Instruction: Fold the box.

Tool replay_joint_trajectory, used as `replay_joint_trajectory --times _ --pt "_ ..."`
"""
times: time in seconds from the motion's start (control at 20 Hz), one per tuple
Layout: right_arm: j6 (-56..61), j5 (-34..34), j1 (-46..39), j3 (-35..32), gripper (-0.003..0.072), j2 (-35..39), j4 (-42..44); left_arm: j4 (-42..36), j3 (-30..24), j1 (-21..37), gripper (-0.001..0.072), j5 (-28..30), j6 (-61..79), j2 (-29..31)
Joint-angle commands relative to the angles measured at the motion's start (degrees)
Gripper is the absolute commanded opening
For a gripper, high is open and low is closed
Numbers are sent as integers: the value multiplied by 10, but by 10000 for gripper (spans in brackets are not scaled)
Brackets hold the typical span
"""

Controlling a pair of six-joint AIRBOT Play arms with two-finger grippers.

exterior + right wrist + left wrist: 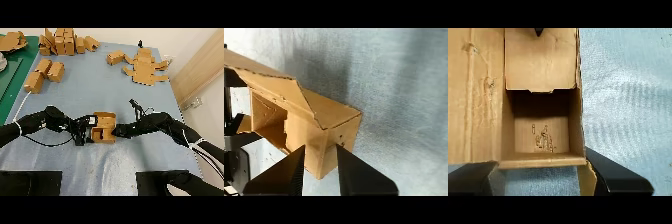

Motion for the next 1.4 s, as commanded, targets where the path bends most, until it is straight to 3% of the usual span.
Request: replay_joint_trajectory --times 0.0,0.15,0.3,0.65,0.8,0.9,1.05,1.35 --pt "105 -1 40 31 317 -2 -107 0 1 0 380 1 -1 0" --pt "242 -28 87 70 317 -2 -243 0 1 0 380 1 -1 0" --pt "342 -66 127 106 317 -8 -323 0 1 0 379 1 -1 0" --pt "418 -73 164 126 317 -29 -338 0 1 0 380 0 -1 0" --pt "445 -73 188 151 387 -67 -344 0 1 0 380 1 -1 0" --pt "469 -75 200 174 389 -96 -363 0 1 0 379 1 -1 0" --pt "515 -119 202 202 447 -145 -389 0 1 0 380 1 -1 0" --pt "546 -160 202 204 447 -164 -415 0 1 0 379 0 -1 0"
